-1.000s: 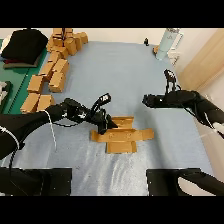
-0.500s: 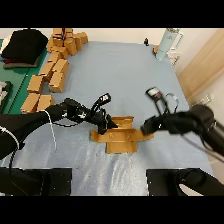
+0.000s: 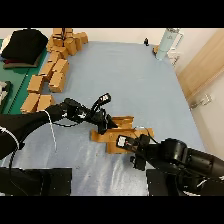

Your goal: Fold the box.

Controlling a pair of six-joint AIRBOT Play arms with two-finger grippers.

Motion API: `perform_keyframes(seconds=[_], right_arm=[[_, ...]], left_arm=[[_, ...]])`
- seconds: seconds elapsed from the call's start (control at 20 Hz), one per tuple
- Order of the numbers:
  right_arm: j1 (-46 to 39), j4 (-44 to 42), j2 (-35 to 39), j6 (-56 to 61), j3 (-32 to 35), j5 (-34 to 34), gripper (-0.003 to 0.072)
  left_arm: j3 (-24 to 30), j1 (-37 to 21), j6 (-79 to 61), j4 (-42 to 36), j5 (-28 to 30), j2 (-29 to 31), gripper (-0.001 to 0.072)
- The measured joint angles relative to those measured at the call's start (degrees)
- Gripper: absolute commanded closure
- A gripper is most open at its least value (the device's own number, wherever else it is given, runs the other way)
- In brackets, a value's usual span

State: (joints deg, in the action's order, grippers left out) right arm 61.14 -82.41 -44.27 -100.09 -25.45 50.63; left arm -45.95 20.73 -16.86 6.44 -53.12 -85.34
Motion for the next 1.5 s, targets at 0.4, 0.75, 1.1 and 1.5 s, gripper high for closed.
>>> perform_keyframes(seconds=[0.4, 0.75, 1.1, 1.5], right_arm=[[1.40, 4.46, -3.67, -1.44, 0.68, -4.44, 0.0172], [1.46, 7.26, -4.90, -1.55, 0.68, -5.64, 0.0172], [1.46, 7.91, -6.58, -1.55, 0.68, -6.38, 0.0177], [1.49, 10.23, -6.88, -1.57, 0.68, -7.32, 0.0177]], left_arm=[[0.00, 0.00, 0.00, 0.00, 0.00, 0.00, 0.0698], [-0.04, -0.02, 0.00, 0.00, 0.00, 0.00, 0.0698], [-0.04, 0.00, 0.00, 0.07, -0.04, 0.00, 0.0698], [-0.04, -0.02, 0.00, -0.07, 0.02, 0.00, 0.0698]])
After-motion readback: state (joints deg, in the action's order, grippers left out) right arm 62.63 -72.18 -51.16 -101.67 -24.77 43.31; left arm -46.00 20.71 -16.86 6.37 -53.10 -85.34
